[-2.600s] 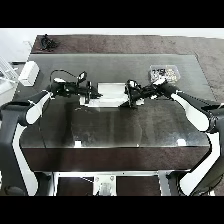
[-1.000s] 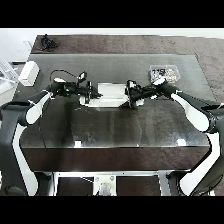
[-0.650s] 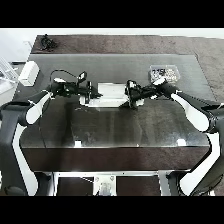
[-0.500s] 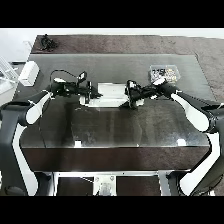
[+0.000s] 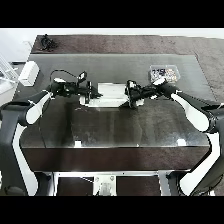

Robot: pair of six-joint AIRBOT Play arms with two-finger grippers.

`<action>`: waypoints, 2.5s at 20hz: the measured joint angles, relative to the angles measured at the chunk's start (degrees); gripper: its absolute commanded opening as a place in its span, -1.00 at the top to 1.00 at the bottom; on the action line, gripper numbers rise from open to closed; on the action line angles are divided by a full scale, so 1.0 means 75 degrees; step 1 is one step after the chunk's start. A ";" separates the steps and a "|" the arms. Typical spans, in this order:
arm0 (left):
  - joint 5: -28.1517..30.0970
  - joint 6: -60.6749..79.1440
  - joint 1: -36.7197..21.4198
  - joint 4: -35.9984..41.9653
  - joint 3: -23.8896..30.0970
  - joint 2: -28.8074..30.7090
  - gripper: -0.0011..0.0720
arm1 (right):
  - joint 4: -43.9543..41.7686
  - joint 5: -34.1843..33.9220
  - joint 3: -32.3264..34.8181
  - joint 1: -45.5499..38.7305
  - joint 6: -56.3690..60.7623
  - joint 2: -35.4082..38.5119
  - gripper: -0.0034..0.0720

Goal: Fold the box and place the chain.

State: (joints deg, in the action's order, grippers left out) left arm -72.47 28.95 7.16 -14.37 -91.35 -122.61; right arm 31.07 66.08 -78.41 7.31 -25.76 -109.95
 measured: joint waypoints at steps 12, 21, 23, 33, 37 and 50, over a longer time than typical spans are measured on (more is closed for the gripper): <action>-0.0720 0.0003 -0.0321 0.1848 -0.0067 0.0230 -0.52 | 0.0009 0.0009 0.0003 0.0003 0.0000 -0.0003 -0.60; -0.3092 0.0329 -0.1288 0.2343 -0.0149 0.1311 0.93 | 0.0003 0.0003 0.0003 0.0003 -0.0003 -0.0003 -0.60; -0.3281 0.0446 -0.1352 0.1941 -0.0125 0.1664 0.93 | 0.0003 0.0003 0.0003 0.0003 -0.0003 -0.0003 -0.60; -0.0519 0.0600 -0.0350 0.0236 0.1824 0.3611 0.93 | 0.0000 0.0000 0.0006 0.0003 -0.0003 -0.0003 -0.60; 0.0921 0.0618 0.0463 -0.0017 0.2667 0.3759 0.93 | 0.0000 0.0000 0.0003 0.0003 -0.0003 -0.0003 -0.60; 0.2792 0.0507 0.0627 0.0691 0.2081 0.2876 0.92 | 0.0000 -0.0003 0.0003 0.0003 0.0000 -0.0003 -0.60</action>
State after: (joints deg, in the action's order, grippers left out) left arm -51.53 32.75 11.86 -9.19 -75.75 -101.03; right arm 31.07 66.06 -78.39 7.33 -25.76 -109.97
